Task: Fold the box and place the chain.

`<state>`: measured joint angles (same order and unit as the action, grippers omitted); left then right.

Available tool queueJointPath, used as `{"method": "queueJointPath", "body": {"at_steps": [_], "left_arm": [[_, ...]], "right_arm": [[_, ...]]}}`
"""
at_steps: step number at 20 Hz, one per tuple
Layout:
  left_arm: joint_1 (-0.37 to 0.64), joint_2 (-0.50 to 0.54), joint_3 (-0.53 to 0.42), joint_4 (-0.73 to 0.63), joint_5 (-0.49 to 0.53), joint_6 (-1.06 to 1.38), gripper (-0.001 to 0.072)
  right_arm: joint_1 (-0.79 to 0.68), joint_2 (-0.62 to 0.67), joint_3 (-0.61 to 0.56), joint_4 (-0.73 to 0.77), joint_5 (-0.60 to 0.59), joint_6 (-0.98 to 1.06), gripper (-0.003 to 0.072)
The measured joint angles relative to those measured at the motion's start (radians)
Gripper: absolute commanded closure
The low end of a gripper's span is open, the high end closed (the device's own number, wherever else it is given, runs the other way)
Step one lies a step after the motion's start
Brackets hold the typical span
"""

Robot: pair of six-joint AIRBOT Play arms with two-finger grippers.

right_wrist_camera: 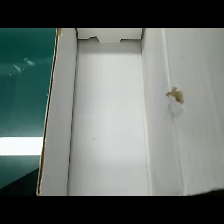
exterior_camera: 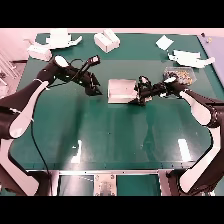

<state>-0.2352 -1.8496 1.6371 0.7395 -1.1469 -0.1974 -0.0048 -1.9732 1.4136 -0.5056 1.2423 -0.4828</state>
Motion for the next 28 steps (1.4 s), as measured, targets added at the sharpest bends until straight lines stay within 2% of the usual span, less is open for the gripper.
{"method": "queueJointPath", "body": {"at_steps": [7,19,28], "left_arm": [[0.003,-0.071,-0.017,-0.087,-0.027,0.235,0.0002],[0.002,-0.155,-0.015,-0.323,-0.025,0.520,0.0003],[0.021,-0.167,-0.013,-0.370,0.008,0.601,0.0003]], "right_arm": [[0.000,0.000,0.000,0.000,0.000,0.000,0.0063],[0.000,0.000,0.000,0.000,0.000,0.000,0.0063],[0.000,0.000,0.000,0.000,0.000,0.000,0.0063]]}}
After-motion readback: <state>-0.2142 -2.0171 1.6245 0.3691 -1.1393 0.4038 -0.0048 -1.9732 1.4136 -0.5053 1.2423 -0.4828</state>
